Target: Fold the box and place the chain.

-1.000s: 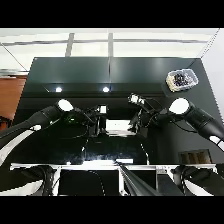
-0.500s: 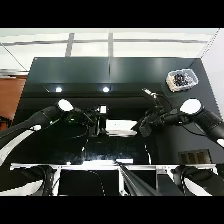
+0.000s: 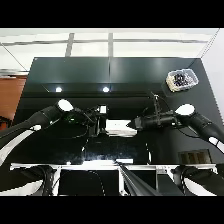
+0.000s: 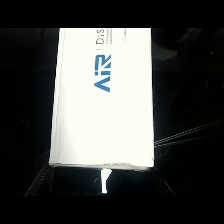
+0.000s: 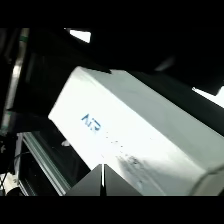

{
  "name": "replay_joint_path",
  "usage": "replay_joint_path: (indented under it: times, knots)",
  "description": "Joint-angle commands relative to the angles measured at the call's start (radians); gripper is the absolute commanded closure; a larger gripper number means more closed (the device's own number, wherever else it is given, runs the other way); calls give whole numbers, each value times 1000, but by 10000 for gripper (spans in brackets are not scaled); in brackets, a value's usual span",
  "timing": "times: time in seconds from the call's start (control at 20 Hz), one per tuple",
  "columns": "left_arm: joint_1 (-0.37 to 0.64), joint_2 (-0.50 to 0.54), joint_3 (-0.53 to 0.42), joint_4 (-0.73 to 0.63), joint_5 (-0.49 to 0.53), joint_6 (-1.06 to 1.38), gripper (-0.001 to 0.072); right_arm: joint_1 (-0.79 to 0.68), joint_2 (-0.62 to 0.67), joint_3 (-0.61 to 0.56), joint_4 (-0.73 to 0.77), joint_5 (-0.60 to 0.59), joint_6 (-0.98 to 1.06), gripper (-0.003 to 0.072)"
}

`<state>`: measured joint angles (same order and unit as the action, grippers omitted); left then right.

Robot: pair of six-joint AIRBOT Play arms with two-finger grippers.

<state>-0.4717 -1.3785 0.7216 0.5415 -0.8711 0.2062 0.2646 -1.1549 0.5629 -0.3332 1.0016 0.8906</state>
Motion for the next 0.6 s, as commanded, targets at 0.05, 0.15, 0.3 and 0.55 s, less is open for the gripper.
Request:
replay_joint_path:
  times: [0.05, 0.15, 0.3, 0.55]
  knots:
    - [0, 0, 0, 0, 1, 0, 247, 0, -68, -3, -42, -8, 39, 673]
    - [0, 0, 0, 0, 1, 0, 248, 0, -84, -3, -43, -8, 39, 673]
    - [0, 0, 0, 0, 1, 0, 248, 0, -89, -3, -45, -16, 38, 673]
    - [0, 0, 0, 0, 0, 0, 248, 0, -89, -3, -45, -16, 38, 673]
